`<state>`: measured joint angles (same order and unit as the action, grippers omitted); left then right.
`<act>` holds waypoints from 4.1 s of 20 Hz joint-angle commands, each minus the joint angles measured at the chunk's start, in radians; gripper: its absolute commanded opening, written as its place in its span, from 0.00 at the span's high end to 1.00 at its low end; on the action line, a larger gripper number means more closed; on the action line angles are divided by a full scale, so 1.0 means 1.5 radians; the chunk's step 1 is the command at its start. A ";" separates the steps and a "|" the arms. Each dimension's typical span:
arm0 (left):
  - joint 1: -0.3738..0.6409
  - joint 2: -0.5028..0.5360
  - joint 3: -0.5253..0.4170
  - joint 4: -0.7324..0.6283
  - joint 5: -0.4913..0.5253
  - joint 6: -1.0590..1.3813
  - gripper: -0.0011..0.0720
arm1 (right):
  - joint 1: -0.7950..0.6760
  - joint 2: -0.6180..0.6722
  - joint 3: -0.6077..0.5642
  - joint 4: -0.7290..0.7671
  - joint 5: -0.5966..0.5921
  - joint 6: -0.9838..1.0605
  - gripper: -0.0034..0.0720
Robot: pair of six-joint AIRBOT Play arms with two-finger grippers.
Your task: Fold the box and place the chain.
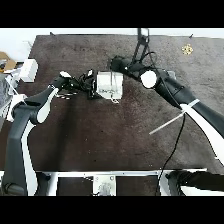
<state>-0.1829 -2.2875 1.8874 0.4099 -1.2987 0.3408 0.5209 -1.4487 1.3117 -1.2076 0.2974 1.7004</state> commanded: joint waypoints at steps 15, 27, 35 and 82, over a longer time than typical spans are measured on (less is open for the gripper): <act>0.000 0.000 0.000 0.000 0.000 0.000 0.68 | -0.035 -0.151 0.006 -0.052 0.356 -0.151 0.55; 0.000 0.000 0.000 0.000 0.000 0.000 0.68 | -0.035 -0.201 0.008 -0.054 0.273 -0.149 0.55; 0.000 0.000 0.000 0.000 0.000 0.000 0.68 | -0.035 -0.205 0.008 -0.083 0.313 -0.149 0.95; 0.000 0.000 0.000 0.000 0.000 0.000 0.68 | -0.004 -0.032 0.087 -0.133 0.225 -0.136 0.95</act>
<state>-0.1829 -2.2879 1.8874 0.4099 -1.2991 0.3405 0.5137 -1.5414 1.3720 -1.4078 0.6918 1.4940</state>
